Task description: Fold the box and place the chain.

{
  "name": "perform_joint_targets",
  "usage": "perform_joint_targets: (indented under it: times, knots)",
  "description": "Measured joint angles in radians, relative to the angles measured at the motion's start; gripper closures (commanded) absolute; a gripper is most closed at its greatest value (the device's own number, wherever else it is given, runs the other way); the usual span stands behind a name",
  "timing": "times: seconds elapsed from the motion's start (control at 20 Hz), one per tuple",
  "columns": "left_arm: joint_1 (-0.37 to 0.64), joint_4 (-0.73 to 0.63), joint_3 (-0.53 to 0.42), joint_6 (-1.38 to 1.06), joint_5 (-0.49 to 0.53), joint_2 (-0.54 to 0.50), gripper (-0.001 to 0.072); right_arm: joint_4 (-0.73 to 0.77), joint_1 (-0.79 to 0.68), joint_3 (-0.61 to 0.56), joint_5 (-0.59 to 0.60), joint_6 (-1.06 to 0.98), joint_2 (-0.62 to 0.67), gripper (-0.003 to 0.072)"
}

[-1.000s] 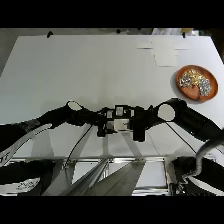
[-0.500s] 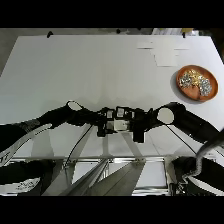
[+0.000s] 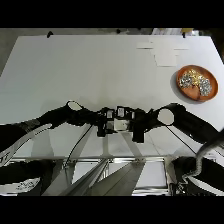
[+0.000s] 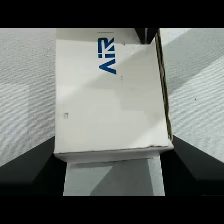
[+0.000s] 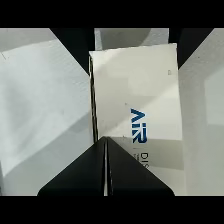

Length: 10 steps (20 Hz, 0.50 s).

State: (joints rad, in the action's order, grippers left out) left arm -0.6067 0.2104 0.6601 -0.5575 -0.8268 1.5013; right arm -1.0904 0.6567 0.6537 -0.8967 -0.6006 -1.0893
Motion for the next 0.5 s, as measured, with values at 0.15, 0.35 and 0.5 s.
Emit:
perform_joint_targets:
  times: [0.15,0.35,0.5]
  knots:
    - [0.000,-0.003,0.000,0.003,0.000,0.000,0.0497,-0.022,-0.033,0.006,0.013,-0.051,0.029,0.0670]
    - [0.000,-0.002,0.000,0.003,0.000,0.000,0.0497,-0.010,-0.151,0.026,-0.012,-0.140,0.123,0.0671]
    - [0.000,-0.001,0.000,0.002,0.000,0.000,0.0497,-0.056,-0.277,0.031,-0.106,-0.256,0.205,0.0671]
